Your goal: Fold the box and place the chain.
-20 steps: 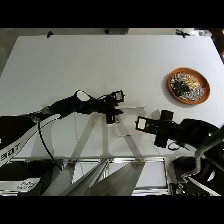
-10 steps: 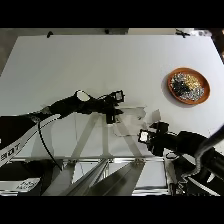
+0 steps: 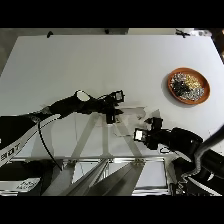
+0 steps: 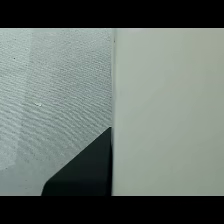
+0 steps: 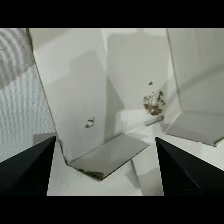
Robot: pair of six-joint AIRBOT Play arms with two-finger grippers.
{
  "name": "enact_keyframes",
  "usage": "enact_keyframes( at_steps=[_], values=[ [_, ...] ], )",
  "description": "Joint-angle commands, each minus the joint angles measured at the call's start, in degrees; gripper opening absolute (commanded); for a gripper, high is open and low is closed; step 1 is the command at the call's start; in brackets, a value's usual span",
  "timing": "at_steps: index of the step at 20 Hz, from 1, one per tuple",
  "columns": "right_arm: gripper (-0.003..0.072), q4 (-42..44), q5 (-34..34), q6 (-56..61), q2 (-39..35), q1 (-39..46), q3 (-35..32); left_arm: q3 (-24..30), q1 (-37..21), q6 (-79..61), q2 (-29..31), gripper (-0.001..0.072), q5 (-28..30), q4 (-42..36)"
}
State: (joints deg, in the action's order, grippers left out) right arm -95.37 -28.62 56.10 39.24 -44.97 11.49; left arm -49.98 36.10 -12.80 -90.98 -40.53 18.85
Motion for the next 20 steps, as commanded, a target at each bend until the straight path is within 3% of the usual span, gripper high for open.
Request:
enact_keyframes(
  at_steps=[1,6,13,20],
  values=[
    [0.0696,-2.4,1.5,0.0,0.0,0.1,0.1,0.0,0.0,0.0,0.0,0.0012,0.0,0.0],
    [0.0695,2.2,1.9,-2.6,0.0,6.3,3.0,0.0,0.0,0.0,0.0,0.0012,0.0,0.0],
    [0.0692,24.0,3.0,-31.1,0.1,16.9,3.7,0.0,0.0,0.0,0.0,0.0012,0.0,0.0],
    [0.0672,24.6,6.5,-32.9,0.5,19.1,3.7,0.0,0.0,0.0,0.0,0.0012,0.0,0.0]
  ],
)
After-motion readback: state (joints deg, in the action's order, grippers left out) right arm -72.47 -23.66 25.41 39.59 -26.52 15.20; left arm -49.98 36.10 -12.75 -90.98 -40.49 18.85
